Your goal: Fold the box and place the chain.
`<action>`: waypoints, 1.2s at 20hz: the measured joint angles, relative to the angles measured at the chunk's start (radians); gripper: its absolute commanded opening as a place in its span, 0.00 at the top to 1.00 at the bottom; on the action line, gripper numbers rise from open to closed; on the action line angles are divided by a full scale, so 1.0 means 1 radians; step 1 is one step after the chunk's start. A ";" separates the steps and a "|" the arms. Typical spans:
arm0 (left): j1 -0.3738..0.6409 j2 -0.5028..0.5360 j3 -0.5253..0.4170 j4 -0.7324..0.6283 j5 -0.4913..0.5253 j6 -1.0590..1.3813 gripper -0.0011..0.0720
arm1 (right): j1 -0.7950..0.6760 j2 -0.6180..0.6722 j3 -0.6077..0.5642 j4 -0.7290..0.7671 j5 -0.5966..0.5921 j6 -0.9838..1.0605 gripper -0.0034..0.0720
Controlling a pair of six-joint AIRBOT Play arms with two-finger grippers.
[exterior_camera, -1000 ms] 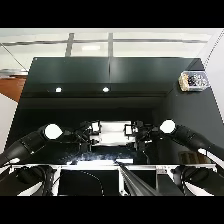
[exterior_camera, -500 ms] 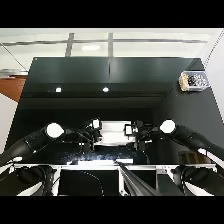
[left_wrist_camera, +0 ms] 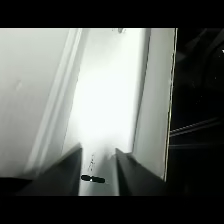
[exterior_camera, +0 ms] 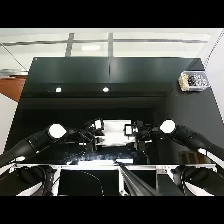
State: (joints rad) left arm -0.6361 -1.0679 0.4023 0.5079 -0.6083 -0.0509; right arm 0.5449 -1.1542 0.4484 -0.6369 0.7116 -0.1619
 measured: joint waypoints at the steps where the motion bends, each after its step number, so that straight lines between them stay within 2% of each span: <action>1: 0.000 0.000 0.000 0.002 0.000 0.001 0.38 | 0.000 0.000 0.000 0.000 0.000 0.000 0.43; 2: -0.001 0.000 0.000 0.003 0.001 0.002 0.45 | 0.000 0.000 0.000 0.000 0.000 0.000 0.43; 3: -0.001 0.000 0.000 0.004 0.002 0.002 0.76 | 0.000 0.000 0.000 0.000 -0.001 0.000 0.43; 5: -0.001 0.000 0.000 0.007 0.004 0.003 0.67 | 0.000 0.000 0.000 0.000 -0.001 0.000 0.43; 6: -0.001 0.000 0.000 0.007 -0.001 0.003 0.78 | 0.000 0.000 0.000 0.000 0.000 -0.001 0.43; 7: 0.000 0.001 0.000 0.007 -0.002 0.003 0.95 | 0.000 0.000 0.000 0.000 0.000 -0.001 0.43; 11: 0.027 0.049 0.016 0.084 -0.051 -0.057 0.95 | 0.000 0.000 0.000 0.000 -0.002 0.000 0.43; 14: 0.108 0.154 0.026 0.224 -0.114 -0.274 0.95 | 0.000 0.000 0.000 0.000 -0.002 0.000 0.43; 16: 0.213 0.235 0.030 0.303 -0.171 -0.497 0.95 | 0.000 0.000 0.000 0.000 -0.002 0.000 0.43; 19: 0.420 0.321 0.031 0.388 -0.325 -0.747 0.95 | 0.000 0.000 0.000 0.000 -0.002 0.000 0.43; 22: 0.603 0.351 -0.003 0.431 -0.434 -0.924 0.94 | 0.000 0.000 0.000 0.000 -0.002 0.000 0.43; 24: 0.697 0.352 -0.051 0.441 -0.458 -1.039 0.94 | 0.000 0.000 0.000 0.000 -0.002 0.000 0.43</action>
State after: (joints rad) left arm 0.0608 -0.7162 0.3508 0.9493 -1.0660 -1.0901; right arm 0.5449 -1.1542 0.4484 -0.6373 0.7097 -0.1623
